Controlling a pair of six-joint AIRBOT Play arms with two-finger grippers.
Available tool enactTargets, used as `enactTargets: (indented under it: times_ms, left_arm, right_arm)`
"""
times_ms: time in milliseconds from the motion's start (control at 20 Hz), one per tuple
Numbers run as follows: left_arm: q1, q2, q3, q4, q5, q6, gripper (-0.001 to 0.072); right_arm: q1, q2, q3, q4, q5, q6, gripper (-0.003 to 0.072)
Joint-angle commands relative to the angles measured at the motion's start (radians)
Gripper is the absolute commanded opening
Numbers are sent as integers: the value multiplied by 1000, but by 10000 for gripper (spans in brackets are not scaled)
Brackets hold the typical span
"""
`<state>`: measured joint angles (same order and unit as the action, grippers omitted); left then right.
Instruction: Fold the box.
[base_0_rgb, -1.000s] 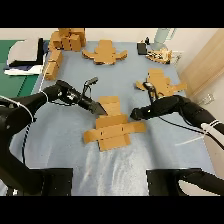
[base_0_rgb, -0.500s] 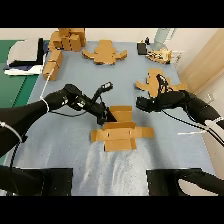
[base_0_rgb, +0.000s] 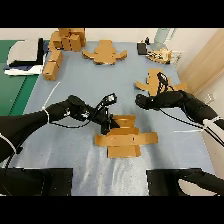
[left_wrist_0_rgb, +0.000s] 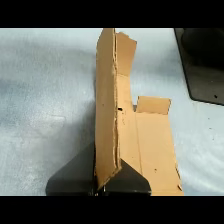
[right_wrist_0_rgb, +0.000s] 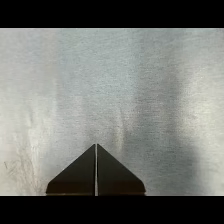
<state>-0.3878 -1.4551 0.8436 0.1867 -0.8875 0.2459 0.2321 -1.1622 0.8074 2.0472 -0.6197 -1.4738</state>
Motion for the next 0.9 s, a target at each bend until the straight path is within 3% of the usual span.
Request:
enactTargets:
  times_ms: [0,300,550,850]
  left_arm:
    - [-5,2,-37,-70,16,80,12]
    - [-6,3,-51,13,-44,51,15]
    - [-6,3,44,245,-41,-202,14]
    - [-32,2,50,264,-22,-265,14]
  right_arm:
    - [1,-8,0,-1,10,1,16]
    - [32,-9,0,-3,23,1,16]
    - [38,-9,-1,-10,36,0,16]
    - [38,-9,-1,-28,36,0,16]
